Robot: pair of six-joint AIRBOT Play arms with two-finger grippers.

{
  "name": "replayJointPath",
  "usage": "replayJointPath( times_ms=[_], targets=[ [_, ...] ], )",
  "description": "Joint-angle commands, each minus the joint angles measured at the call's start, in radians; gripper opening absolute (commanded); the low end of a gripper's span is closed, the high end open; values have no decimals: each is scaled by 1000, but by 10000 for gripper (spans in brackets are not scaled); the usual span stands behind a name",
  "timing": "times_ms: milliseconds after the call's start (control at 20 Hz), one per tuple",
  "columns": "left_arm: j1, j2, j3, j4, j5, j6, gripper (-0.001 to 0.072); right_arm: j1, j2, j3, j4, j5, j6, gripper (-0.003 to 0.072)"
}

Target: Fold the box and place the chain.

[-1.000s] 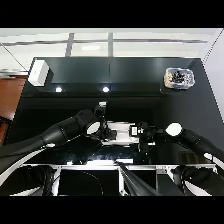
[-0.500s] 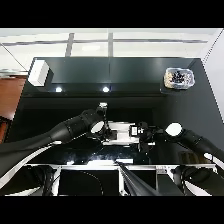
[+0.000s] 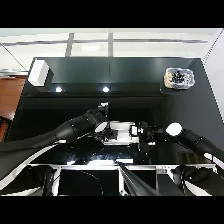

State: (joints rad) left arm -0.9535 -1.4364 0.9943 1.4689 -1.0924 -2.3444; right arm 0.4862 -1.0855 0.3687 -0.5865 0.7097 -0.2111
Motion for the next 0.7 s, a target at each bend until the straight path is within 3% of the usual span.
replayJointPath(
  times_ms=[0,350,450,650],
  targets=[
    [-8,-10,3,-3,5,-16,25,1,-1,0,0,1,-1,465],
    [-12,-10,3,-2,-17,-17,45,1,-1,0,0,1,-1,465],
    [-12,-10,12,18,-36,-26,333,1,-1,0,0,1,-1,466],
    [-12,-10,39,56,-65,-45,360,1,-1,0,0,1,-1,465]
  ],
)
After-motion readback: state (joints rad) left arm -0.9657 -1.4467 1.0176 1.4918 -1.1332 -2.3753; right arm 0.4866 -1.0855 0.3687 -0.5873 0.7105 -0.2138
